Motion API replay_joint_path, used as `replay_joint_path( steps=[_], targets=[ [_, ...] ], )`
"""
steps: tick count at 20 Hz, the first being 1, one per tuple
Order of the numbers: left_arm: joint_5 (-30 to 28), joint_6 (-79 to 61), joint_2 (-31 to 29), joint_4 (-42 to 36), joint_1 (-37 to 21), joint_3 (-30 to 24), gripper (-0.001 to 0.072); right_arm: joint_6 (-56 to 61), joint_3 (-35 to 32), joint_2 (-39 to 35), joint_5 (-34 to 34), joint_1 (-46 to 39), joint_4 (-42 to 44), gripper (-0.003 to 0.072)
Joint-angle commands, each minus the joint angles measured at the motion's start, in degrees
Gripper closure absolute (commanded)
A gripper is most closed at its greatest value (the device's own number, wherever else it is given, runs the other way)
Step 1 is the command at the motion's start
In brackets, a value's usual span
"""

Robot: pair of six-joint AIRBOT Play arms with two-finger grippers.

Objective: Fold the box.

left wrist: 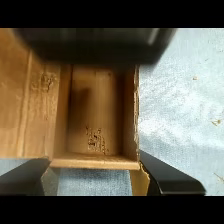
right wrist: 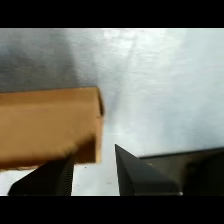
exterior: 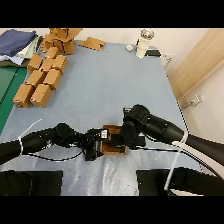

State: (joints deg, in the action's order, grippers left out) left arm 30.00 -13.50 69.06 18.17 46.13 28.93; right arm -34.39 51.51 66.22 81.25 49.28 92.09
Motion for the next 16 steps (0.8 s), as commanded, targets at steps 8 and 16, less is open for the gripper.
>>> replay_joint_path(
  steps=[8,16],
  targets=[
    [0.0,-0.02,0.04,0.04,-0.04,0.04,0.0191,-12.87,-4.39,-7.39,0.87,-19.61,-7.13,0.0682],
    [0.0,-0.02,0.04,0.04,-0.07,0.04,0.0191,-84.8,-10.25,14.4,-15.67,-46.27,71.91,0.0685]
  ],
)
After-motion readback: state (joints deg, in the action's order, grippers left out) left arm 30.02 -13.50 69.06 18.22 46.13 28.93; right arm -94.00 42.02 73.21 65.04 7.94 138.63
